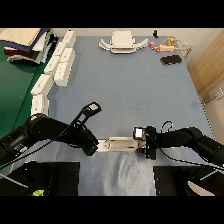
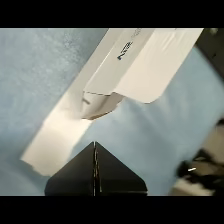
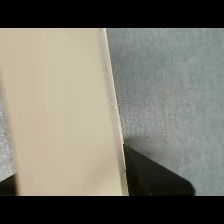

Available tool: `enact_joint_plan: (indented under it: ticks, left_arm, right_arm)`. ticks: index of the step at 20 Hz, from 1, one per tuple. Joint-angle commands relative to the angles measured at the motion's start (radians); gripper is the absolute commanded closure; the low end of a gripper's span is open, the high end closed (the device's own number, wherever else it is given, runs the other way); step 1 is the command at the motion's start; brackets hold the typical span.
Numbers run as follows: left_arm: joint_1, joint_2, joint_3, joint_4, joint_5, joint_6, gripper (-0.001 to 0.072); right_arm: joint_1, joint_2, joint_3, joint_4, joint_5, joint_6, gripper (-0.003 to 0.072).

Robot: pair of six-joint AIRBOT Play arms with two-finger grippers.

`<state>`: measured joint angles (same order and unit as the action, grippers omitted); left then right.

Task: Fold the box.

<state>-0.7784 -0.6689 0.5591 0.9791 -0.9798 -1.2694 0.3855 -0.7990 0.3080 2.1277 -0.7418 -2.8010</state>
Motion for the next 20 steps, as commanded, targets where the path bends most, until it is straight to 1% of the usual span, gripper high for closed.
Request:
enact_joint_plan:
  ticks: [1,3,5,6,8,10,11,12,13,17,20]
  left_arm:
    - [-0.039,-0.006,0.000,-0.232,0.042,-0.215,0.0697]
    - [-0.087,-0.097,0.001,-0.374,0.161,-0.216,0.0697]
    - [-0.100,-0.193,0.001,-0.476,0.251,-0.212,0.0696]
    - [-0.099,-0.232,0.002,-0.491,0.293,-0.212,0.0696]
    - [-0.099,-0.273,0.003,-0.490,0.398,-0.212,0.0696]
    - [-0.099,-0.282,0.003,-0.490,0.523,-0.214,0.0696]
    - [-0.099,-0.283,0.003,-0.490,0.571,-0.214,0.0697]
    - [-0.098,-0.287,0.003,-0.482,0.597,-0.214,0.0697]
    - [-0.091,-0.299,0.003,-0.478,0.604,-0.217,0.0697]
    - [-0.042,-0.391,0.003,-0.478,0.549,-0.240,0.0697]
    - [-0.041,-0.445,0.003,-0.478,0.520,-0.247,0.0698]
  right_arm:
    - [0.001,0.000,0.000,0.000,0.000,0.000,0.0223]
    - [0.001,0.000,0.000,0.000,0.000,0.000,0.0223]
    - [0.001,0.000,0.000,0.000,0.000,0.000,0.0223]
    - [0.001,0.000,0.000,0.000,0.000,0.000,0.0223]
    - [0.001,0.000,0.000,0.000,0.000,0.000,0.0223]
    - [0.001,0.000,0.000,0.000,0.000,0.000,0.0223]
    - [0.001,0.000,0.000,0.000,0.000,0.000,0.0223]
    - [0.001,0.000,0.000,0.000,0.000,0.000,0.0223]
    - [0.001,0.000,0.000,0.000,0.000,0.000,0.0223]
    - [0.001,0.000,0.000,0.000,0.000,0.000,0.0223]
    - [0.001,0.000,0.000,0.000,0.000,0.000,0.0223]
